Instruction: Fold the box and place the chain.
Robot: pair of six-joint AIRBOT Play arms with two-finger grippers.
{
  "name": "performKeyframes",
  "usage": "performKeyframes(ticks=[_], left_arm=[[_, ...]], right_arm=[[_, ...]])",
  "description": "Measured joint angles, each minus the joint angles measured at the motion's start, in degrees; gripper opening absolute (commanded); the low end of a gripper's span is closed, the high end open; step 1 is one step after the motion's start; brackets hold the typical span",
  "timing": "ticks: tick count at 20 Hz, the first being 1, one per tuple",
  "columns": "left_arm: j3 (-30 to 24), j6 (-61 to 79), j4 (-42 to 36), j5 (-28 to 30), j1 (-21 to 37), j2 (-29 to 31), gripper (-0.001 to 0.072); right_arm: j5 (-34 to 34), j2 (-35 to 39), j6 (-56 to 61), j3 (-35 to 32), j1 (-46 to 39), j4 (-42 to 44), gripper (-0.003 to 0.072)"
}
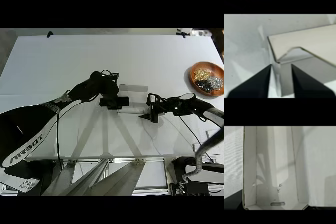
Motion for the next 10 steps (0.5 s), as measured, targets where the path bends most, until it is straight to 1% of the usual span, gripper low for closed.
performKeyframes(ticks=[3, 5, 6, 8, 10], left_arm=[[0.0, 1.2, 0.57, 2.19, 0.66, 1.11, 0.047], [0.0, 1.75, 0.52, 3.15, 0.92, 1.62, 0.0515], [0.0, 1.79, 0.59, 3.26, 1.05, 1.75, 0.0508], [0.0, 1.95, 0.72, 3.3, 1.31, 1.9, 0.0399], [0.0, 1.97, 0.68, 2.93, 1.46, 2.01, 0.0385]], right_arm=[[0.07, 0.0, 0.0, 0.0, 0.0, -0.02, 0.0438], [0.09, 0.0, 0.0, 0.0, 0.0, -0.04, 0.0438], [0.09, 0.0, 0.0, 0.0, 0.0, -0.04, 0.0438], [0.11, -0.02, 0.0, 0.0, 0.0, -0.07, 0.0438], [0.13, 0.0, 0.0, 0.0, 0.0, -0.07, 0.0438]])
